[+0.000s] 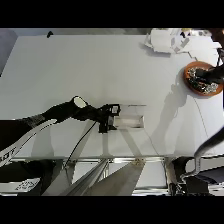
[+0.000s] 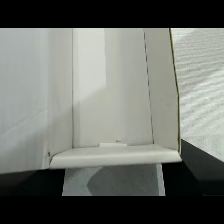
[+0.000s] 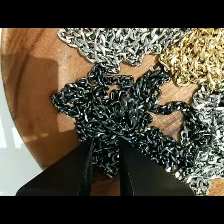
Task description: Fold the box and place the chain.
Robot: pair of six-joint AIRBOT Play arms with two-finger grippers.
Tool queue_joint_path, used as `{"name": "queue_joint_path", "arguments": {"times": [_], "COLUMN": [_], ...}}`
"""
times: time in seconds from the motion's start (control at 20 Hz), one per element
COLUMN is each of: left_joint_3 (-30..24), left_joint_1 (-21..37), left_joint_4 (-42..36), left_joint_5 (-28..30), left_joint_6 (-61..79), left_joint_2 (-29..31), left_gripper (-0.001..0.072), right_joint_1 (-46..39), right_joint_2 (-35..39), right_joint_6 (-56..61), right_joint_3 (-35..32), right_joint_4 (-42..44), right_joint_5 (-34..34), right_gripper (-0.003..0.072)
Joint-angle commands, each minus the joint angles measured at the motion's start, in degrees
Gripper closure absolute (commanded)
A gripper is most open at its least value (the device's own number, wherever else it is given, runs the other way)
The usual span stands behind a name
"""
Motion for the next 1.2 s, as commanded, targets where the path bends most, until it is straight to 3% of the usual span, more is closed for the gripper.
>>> {"name": "queue_joint_path", "arguments": {"times": [0.0, 0.5, 0.6, 0.75, 1.15], "left_joint_3": [-0.02, -0.02, -0.02, -0.02, -0.02], "left_joint_1": [0.04, 0.04, 0.04, 0.04, 0.04], "left_joint_4": [0.02, 0.0, 0.02, 0.0, 0.02], "left_joint_5": [0.02, 0.0, 0.0, 0.0, 0.0], "left_joint_6": [0.0, 0.02, 0.02, 0.0, 0.02], "left_joint_2": [0.02, 0.02, 0.02, 0.02, 0.02], "left_gripper": [0.0565, 0.0565, 0.0565, 0.0565, 0.0565], "right_joint_1": [-0.02, 0.0, 0.0, 0.0, 0.0], "right_joint_2": [-0.79, -2.58, -2.51, -2.23, 7.8], "right_joint_6": [0.57, 3.43, 3.37, 2.69, -1.77], "right_joint_3": [0.0, 0.0, 0.0, 0.0, 0.0], "right_joint_4": [-0.66, -3.19, -3.19, -3.19, -3.19], "right_joint_5": [1.01, 0.31, -0.07, 0.79, 3.26], "right_gripper": [0.051, 0.0539, 0.0648, 0.067, 0.0671]}}
